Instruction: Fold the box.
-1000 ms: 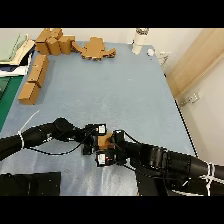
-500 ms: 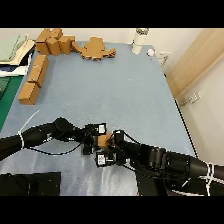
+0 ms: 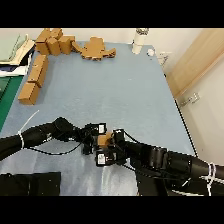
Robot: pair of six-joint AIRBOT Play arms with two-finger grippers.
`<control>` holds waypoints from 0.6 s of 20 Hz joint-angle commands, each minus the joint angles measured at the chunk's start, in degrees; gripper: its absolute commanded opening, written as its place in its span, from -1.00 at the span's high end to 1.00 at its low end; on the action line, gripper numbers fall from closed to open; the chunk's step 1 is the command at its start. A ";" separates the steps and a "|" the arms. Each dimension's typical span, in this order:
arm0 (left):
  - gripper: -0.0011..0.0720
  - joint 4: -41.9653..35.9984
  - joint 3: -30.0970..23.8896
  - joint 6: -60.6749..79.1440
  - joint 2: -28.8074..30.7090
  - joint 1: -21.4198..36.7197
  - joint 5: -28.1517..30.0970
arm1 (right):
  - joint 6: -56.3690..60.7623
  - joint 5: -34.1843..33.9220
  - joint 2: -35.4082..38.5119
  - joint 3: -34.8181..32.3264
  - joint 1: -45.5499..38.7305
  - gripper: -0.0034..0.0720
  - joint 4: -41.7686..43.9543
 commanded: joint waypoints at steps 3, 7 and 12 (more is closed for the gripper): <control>-0.29 0.00 0.02 -0.02 0.02 -0.13 -0.07 | 0.00 -1.57 2.84 0.37 0.07 0.00 0.66; -0.29 0.00 0.02 -0.02 0.02 -0.13 -0.07 | 0.00 -1.75 3.13 0.39 0.07 0.01 0.59; -0.29 0.00 0.02 -0.02 0.02 -0.13 -0.07 | 0.07 -1.44 3.13 0.57 0.02 0.02 -3.28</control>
